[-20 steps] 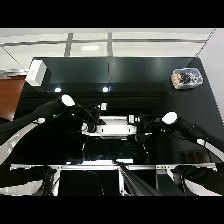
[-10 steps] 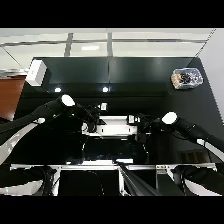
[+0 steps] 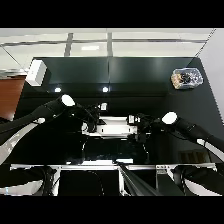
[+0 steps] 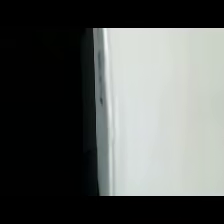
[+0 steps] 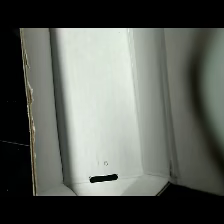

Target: Fold the box and place the chain.

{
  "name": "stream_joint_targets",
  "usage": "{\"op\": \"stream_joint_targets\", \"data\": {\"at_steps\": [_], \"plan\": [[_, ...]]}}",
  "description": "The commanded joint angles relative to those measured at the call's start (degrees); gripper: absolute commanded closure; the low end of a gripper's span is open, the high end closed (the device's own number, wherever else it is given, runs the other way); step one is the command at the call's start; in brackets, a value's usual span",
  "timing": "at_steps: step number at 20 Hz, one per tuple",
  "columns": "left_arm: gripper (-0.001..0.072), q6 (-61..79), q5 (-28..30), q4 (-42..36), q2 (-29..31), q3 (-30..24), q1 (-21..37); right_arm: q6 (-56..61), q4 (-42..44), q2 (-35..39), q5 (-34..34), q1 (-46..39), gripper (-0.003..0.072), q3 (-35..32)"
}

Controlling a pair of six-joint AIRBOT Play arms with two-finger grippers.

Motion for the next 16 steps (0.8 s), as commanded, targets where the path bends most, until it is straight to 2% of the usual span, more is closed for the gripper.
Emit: {"op": "stream_joint_targets", "data": {"at_steps": [1, 3, 4, 5, 6, 7, 10, 14, 15, 16], "plan": [[0.0681, -0.11, -0.02, 0.00, 0.02, 0.02, 0.04, -0.02, -0.04, -0.04, -0.04, 0.02, 0.0149, 0.04], [0.0675, -0.26, -0.13, 0.04, 0.04, 0.04, 0.07, -0.02, -0.04, -0.04, -0.04, 0.02, 0.0151, 0.04], [0.0552, -2.01, -0.04, 0.55, 0.26, 0.07, 0.11, -0.02, -0.04, -0.04, -0.04, 0.02, 0.0151, 0.04], [0.0364, -3.85, 0.09, 0.87, 0.68, 0.09, 0.24, -0.02, -0.04, -0.04, -0.04, 0.02, 0.0151, 0.04], [0.0214, -6.43, -0.11, 0.87, 1.25, 0.39, 0.59, -0.02, -0.02, -0.04, -0.04, 0.02, 0.0151, 0.04], [0.0171, -8.98, -0.66, 0.94, 2.23, 0.76, 1.03, -0.02, -0.02, -0.04, -0.04, 0.02, 0.0151, 0.04], [0.0168, -10.47, -3.50, 4.72, 7.37, 1.01, 3.08, -0.02, -0.04, -0.04, -0.04, 0.02, 0.0151, 0.04], [0.0169, -24.39, -8.28, 14.47, 15.65, 1.01, 7.06, -0.02, -0.42, -0.04, 0.11, 0.15, 0.0152, 0.04], [0.0219, -29.18, -10.93, 15.28, 17.31, 1.01, 8.20, -0.02, -0.68, -0.04, 0.02, 0.42, 0.0151, 0.04], [0.0412, -34.23, -13.64, 15.23, 18.56, 1.01, 9.05, -0.02, -0.90, -0.07, 0.04, 0.50, 0.0151, 0.04]]}}
